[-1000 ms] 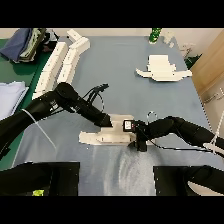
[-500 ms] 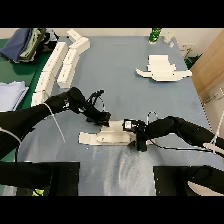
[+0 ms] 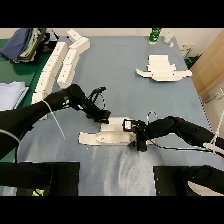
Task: Fold the box.
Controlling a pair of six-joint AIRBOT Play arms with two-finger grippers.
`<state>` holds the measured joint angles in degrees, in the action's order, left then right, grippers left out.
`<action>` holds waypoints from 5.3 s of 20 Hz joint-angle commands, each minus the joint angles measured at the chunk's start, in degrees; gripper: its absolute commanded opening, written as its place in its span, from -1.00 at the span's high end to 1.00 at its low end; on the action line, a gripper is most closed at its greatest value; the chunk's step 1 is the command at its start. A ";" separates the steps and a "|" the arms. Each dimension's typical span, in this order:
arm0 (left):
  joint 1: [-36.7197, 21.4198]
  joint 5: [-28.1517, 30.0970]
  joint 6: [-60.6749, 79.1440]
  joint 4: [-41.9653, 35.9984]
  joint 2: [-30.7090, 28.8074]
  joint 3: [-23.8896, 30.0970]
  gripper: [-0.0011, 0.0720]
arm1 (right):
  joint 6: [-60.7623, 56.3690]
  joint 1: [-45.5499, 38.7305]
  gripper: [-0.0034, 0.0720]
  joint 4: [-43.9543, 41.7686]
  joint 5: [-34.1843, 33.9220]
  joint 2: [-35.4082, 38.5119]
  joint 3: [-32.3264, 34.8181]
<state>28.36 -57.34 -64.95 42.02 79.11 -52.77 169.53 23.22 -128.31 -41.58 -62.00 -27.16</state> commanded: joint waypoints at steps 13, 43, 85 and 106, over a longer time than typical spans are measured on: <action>5.42 0.94 33.00 3.50 -39.98 17.09 -0.84 | -0.15 0.00 -0.38 0.00 -0.07 0.04 -0.02; 2.16 16.85 75.03 -14.08 -23.98 30.21 0.67 | -0.15 0.00 -0.38 0.39 -0.07 0.04 -0.02; -16.46 5.88 -5.46 1.36 -28.89 35.76 0.93 | -0.15 0.00 -0.38 0.46 -0.07 0.04 -0.02; -11.19 4.37 0.00 -11.87 -32.79 34.86 -0.33 | -0.15 0.00 -0.38 0.55 -0.07 0.04 -0.02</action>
<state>17.17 -52.88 -64.95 31.00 46.65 -17.87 169.38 23.22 -127.76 -41.65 -62.00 -27.16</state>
